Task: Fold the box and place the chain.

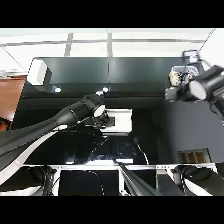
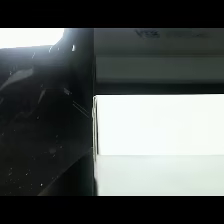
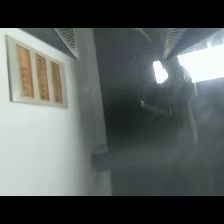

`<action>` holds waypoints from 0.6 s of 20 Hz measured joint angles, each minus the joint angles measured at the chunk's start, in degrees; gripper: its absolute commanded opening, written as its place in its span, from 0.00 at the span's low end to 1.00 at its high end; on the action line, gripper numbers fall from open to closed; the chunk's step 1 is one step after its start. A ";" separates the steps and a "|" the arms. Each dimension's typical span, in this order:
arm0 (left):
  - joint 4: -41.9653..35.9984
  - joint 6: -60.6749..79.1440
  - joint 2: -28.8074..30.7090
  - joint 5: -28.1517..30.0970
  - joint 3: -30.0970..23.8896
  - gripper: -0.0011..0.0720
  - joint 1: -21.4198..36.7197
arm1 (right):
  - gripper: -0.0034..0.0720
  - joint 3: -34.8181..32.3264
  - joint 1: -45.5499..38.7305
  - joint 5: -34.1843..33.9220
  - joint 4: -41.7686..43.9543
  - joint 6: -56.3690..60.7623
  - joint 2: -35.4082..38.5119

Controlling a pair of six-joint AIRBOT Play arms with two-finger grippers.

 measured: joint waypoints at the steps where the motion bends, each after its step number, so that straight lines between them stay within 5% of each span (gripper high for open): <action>1: 0.07 -0.04 0.00 0.04 0.02 0.05 0.04 | 0.87 -0.09 -3.32 -2.27 0.28 -0.04 -0.46; 7: 0.35 -0.20 0.00 0.44 0.04 0.05 0.11 | 0.87 1.42 -22.16 -20.65 10.10 -1.29 -9.11; 11: 0.39 -0.26 0.00 0.22 0.04 0.05 0.11 | 0.88 12.09 -27.34 -24.50 13.90 -2.21 -22.97; 12: 0.39 -0.26 0.00 0.11 0.04 0.05 0.11 | 1.00 15.91 -28.15 -24.30 14.73 -2.38 -27.02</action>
